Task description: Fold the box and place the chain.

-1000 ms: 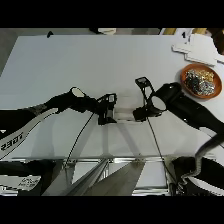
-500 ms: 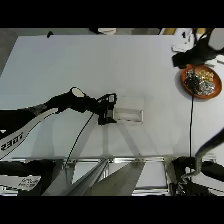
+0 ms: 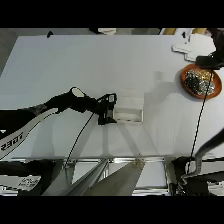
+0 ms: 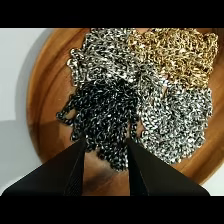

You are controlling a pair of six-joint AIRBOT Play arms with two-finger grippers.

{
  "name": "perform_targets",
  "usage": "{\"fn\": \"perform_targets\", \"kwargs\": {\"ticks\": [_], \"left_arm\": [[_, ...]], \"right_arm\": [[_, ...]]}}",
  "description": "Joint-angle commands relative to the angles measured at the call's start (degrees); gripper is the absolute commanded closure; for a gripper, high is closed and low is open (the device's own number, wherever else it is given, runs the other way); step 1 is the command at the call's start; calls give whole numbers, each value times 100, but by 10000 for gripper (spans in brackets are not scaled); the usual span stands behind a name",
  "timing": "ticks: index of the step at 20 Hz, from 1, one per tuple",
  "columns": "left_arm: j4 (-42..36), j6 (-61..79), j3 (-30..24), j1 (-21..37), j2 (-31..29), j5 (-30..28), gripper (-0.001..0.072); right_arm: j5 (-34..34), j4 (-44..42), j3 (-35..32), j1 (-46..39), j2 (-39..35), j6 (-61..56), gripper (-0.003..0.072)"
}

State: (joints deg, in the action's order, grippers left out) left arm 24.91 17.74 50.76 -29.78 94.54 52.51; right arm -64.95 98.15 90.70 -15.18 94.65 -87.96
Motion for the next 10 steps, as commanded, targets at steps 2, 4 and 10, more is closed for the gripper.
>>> {"fn": "perform_targets", "kwargs": {"ticks": [2,4,10], "left_arm": [[2,0,7,4,-4,0,500],[2,0,7,4,-4,0,500],[2,0,7,4,-4,0,500]], "right_arm": [[247,-378,20,-284,581,149,438],[302,-417,20,-286,769,146,494],[223,-437,20,-286,964,146,494]]}}
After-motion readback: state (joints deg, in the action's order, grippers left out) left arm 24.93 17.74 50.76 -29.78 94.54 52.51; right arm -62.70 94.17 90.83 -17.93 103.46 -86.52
